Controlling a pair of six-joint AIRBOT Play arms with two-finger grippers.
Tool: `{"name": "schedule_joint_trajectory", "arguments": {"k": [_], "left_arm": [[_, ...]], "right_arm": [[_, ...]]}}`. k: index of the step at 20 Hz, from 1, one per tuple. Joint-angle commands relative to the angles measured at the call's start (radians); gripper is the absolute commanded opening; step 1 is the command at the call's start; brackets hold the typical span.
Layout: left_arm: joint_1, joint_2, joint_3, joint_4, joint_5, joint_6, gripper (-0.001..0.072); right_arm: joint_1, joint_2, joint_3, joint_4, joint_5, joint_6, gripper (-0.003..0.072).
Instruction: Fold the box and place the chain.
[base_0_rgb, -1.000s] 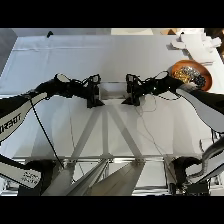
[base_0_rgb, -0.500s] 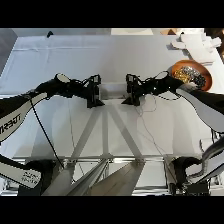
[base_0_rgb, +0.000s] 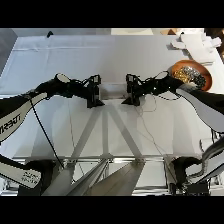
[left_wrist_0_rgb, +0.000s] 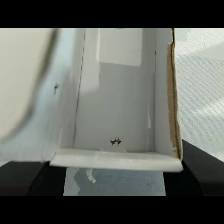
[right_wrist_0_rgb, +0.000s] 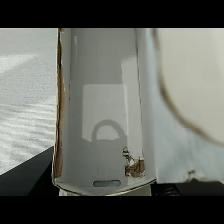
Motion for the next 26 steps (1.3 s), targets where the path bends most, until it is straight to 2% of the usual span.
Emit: {"name": "schedule_joint_trajectory", "arguments": {"k": [1,12,13,14,15,23,26], "left_arm": [[0.0,-0.001,-0.001,0.0,0.001,0.0,0.0113],[0.0,-0.001,-0.001,0.0,0.0,0.0,0.0113],[0.0,-0.001,-0.001,0.0,0.0,0.0,0.0113],[0.0,-0.001,-0.001,0.0,0.0,0.0,0.0113],[0.0,-0.001,-0.001,0.0,0.001,0.0,0.0113],[0.0,-0.001,-0.001,0.0,0.001,0.0,0.0113],[0.0,-0.001,-0.001,0.0,0.0,0.0,0.0113]], "right_arm": [[0.0,0.0,0.0,0.0,0.0,0.0,0.0458],[0.0,0.0,0.0,0.001,0.0,0.0,0.0462],[0.0,0.0,0.0,-0.001,0.001,0.001,0.051],[0.0,0.001,0.0,-0.008,0.001,0.006,0.0634],[-0.001,0.002,0.0,-0.019,0.003,0.008,0.0653],[-0.088,0.087,0.001,-0.156,0.06,0.102,0.0653],[-0.129,0.148,0.0,-0.241,0.139,0.146,0.0644]]}}
